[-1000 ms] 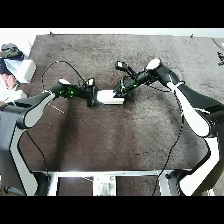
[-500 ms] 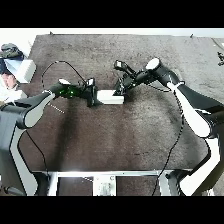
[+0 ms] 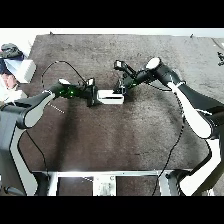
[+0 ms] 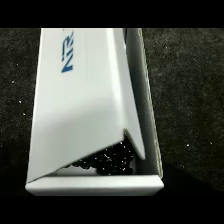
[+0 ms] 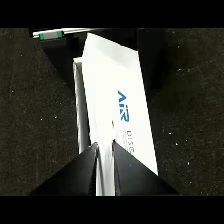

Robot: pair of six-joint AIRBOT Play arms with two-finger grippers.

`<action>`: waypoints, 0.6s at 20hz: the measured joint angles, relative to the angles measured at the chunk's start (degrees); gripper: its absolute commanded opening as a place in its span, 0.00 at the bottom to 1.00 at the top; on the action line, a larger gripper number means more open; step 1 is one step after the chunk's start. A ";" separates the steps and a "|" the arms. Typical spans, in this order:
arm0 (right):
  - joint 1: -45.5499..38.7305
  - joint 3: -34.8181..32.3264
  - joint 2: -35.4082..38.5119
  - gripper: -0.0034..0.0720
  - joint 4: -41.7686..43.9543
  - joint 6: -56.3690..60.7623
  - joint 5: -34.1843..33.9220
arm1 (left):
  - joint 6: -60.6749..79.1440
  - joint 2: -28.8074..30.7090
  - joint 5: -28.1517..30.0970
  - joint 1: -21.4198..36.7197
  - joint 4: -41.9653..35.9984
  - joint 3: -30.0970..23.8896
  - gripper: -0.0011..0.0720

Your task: Fold the box and place the chain.

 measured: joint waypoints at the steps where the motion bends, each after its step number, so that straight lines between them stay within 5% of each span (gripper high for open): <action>1: 0.00 0.00 0.00 0.20 -0.44 0.00 0.42 | 0.00 0.00 0.00 -0.02 0.00 0.00 0.56; 12: -0.02 -0.70 -0.42 0.20 -2.43 0.00 1.66 | -0.17 0.00 -0.02 -0.02 0.00 0.00 0.56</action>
